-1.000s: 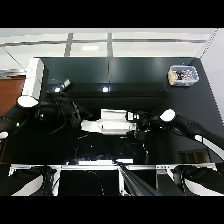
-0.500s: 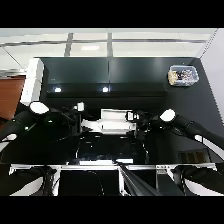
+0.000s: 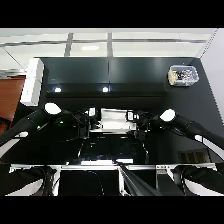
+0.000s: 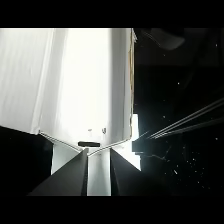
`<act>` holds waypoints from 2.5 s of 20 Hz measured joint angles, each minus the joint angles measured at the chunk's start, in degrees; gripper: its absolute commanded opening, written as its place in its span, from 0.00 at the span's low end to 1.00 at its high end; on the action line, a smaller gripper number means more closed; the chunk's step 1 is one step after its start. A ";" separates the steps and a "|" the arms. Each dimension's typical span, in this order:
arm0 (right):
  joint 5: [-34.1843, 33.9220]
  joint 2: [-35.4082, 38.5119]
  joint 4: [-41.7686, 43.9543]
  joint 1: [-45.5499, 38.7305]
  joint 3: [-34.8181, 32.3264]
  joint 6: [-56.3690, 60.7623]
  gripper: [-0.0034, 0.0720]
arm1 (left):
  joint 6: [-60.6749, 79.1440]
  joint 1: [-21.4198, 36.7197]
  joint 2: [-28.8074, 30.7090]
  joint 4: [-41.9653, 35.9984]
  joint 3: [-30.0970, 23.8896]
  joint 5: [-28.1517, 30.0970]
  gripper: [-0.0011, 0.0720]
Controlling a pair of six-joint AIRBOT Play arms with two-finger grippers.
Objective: Fold the box and place the chain.
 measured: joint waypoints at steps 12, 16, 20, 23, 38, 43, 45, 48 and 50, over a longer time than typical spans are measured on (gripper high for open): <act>0.02 0.00 -0.07 0.00 0.00 -0.11 0.05 | 0.52 -3.26 -3.19 -7.41 0.11 1.86 0.24; 0.04 0.00 -0.04 0.00 0.00 -0.09 0.05 | 0.57 -3.48 -3.78 -10.88 0.11 2.64 0.24; 0.02 0.00 -0.04 0.00 0.00 -0.09 0.05 | 0.66 -3.52 -4.04 -13.22 0.11 3.02 0.17; 0.04 0.00 -0.04 0.00 0.00 -0.09 0.05 | 0.68 -3.52 -4.11 -13.88 0.11 3.17 0.30; 0.04 0.00 -0.04 0.00 0.00 -0.09 0.05 | -17.38 2.71 11.50 4.20 0.44 2.75 0.05; 0.04 0.00 -0.04 0.00 0.00 -0.09 0.05 | -53.79 15.98 17.79 16.35 -2.05 0.79 0.05; 0.04 0.00 -0.07 0.00 0.00 -0.09 0.05 | -67.56 22.23 14.32 15.65 -3.28 -3.96 0.05; 0.04 0.00 -0.07 0.00 0.00 -0.09 0.05 | -75.34 27.02 6.78 11.13 -4.26 -9.90 0.05; 0.04 0.00 -0.07 0.00 0.00 -0.11 0.05 | -77.83 27.15 1.99 8.85 -4.35 -11.21 0.05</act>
